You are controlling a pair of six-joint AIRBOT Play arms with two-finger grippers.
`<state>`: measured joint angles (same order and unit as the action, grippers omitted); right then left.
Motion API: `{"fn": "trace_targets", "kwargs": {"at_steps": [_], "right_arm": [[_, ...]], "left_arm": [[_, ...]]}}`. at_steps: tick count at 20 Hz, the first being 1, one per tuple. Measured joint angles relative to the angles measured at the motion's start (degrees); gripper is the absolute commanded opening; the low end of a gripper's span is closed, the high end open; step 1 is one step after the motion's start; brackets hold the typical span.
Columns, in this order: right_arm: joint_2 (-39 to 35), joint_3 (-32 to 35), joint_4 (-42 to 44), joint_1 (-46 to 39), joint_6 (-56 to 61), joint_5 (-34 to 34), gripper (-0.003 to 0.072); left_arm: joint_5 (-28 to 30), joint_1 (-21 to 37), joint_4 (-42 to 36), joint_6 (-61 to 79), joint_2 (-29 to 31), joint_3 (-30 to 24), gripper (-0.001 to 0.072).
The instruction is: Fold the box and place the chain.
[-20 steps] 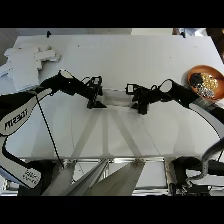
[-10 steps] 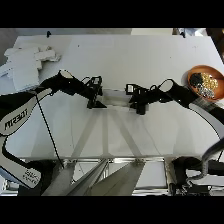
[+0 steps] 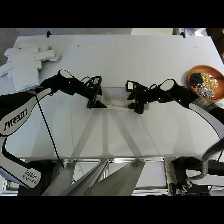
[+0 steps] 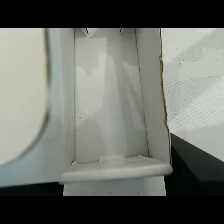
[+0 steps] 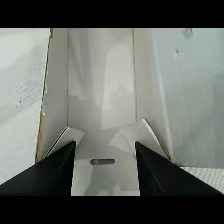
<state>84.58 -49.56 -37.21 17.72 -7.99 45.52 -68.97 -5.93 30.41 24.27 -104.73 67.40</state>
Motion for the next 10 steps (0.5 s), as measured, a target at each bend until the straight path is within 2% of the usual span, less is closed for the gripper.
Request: {"fn": "trace_targets", "kwargs": {"at_steps": [1, 10], "right_arm": [[0.0, 0.0, 1.1, 0.0, 0.0, -0.3, 0.0007], [-2.5, -0.1, 1.2, 0.0, 2.2, 1.5, 0.0007]], "left_arm": [[0.0, 0.0, 0.0, 0.0, 0.0, 0.0, 0.0505], [0.0, 0.0, 0.0, 0.1, 0.0, 0.0, 0.0505]]}}
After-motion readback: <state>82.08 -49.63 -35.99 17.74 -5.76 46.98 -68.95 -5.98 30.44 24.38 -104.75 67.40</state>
